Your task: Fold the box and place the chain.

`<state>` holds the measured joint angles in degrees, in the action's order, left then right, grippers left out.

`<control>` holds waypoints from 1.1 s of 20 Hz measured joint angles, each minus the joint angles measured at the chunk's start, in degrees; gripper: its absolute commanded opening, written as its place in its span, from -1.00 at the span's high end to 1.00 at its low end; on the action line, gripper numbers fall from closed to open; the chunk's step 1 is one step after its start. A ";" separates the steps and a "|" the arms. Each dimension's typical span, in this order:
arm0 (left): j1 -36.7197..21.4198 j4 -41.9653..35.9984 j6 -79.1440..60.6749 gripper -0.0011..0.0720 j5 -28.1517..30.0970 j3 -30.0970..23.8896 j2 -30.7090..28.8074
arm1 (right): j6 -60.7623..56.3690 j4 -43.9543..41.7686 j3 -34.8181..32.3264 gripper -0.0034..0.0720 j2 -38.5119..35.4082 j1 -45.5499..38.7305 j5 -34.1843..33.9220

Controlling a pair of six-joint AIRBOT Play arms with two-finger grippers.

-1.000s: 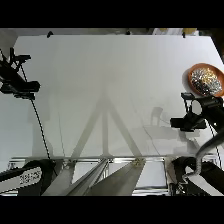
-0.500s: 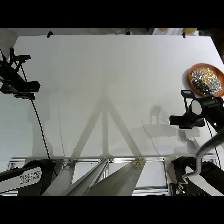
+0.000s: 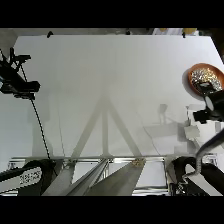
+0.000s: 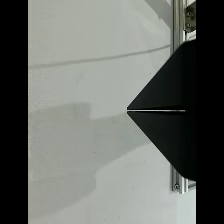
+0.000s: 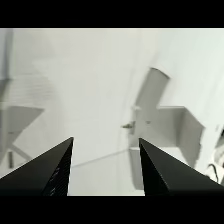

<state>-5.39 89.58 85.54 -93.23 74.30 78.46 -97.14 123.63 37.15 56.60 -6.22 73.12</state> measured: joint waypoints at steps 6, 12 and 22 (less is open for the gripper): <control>0.00 0.00 0.00 0.95 -0.02 0.00 0.00 | 6.80 5.51 0.46 -0.31 0.07 -19.08 -4.07; 0.00 -0.02 -0.02 0.95 -0.02 0.00 0.00 | 10.05 5.07 0.55 0.03 3.19 -28.24 -8.15; 0.02 -0.02 0.00 0.95 -0.02 0.00 0.00 | 9.40 3.80 0.57 0.87 9.33 -30.84 -10.34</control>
